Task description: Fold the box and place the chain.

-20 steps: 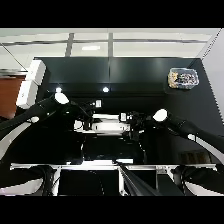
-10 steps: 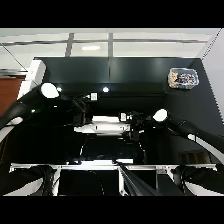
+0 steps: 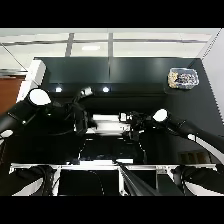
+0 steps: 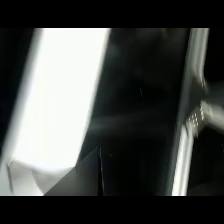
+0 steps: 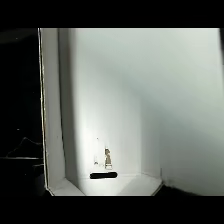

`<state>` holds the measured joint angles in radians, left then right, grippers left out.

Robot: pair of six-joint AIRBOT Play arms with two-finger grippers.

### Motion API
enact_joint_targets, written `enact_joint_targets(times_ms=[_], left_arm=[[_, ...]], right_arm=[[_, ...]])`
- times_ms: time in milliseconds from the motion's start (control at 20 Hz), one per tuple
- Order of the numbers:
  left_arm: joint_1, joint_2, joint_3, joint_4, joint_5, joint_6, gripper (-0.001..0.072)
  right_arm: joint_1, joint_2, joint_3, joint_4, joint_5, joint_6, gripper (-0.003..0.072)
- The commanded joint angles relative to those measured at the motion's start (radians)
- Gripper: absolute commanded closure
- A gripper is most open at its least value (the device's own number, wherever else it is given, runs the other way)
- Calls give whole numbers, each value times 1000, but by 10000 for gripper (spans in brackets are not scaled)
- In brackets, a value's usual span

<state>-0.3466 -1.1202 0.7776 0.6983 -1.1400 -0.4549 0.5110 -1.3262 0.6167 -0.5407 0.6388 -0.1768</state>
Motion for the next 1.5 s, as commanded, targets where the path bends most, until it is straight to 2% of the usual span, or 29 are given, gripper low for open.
enact_joint_targets(times_ms=[0, 100, 250, 450, 650, 750, 950, 1100, 1200, 1250, 1300, 1350, 1400, 1450], left_arm=[[17, -10, -67, -341, 412, 124, 681], [13, -53, -66, -316, 490, 165, 681], [-14, -106, -66, -182, 510, 163, 681], [-67, -180, -64, -26, 446, 156, 681], [-72, -208, -60, -23, 432, 156, 680], [-62, -207, -30, -11, 380, 156, 680], [23, -122, 108, 117, 214, -25, 681], [98, 14, 93, 126, 184, -23, 681], [143, 83, 49, 67, 172, 48, 681], [151, 98, 26, 55, 135, 111, 680], [151, 101, 0, 64, 89, 172, 621], [147, 97, -36, 68, 87, 233, 298], [141, 93, -74, 78, 128, 270, -1], [134, 87, -109, 112, 184, 274, -5]], right_arm=[[0, 0, 0, 0, 0, 0, 609], [0, 0, 0, 1, -2, 1, 609], [0, 0, 0, 2, -7, 6, 609], [0, 0, 0, 5, -16, 12, 609], [0, 0, 0, 5, -16, 12, 609], [0, 0, 0, 5, -16, 12, 609], [0, 0, 0, 6, -22, 17, 609], [0, 0, 0, 6, -22, 18, 609], [0, 0, 0, 6, -22, 18, 609], [0, 0, 0, 6, -22, 18, 609], [0, 0, 0, 6, -22, 18, 609], [0, 0, 0, 6, -22, 18, 609], [0, 0, 0, 6, -22, 18, 608], [0, 0, 0, 6, -22, 18, 608]])
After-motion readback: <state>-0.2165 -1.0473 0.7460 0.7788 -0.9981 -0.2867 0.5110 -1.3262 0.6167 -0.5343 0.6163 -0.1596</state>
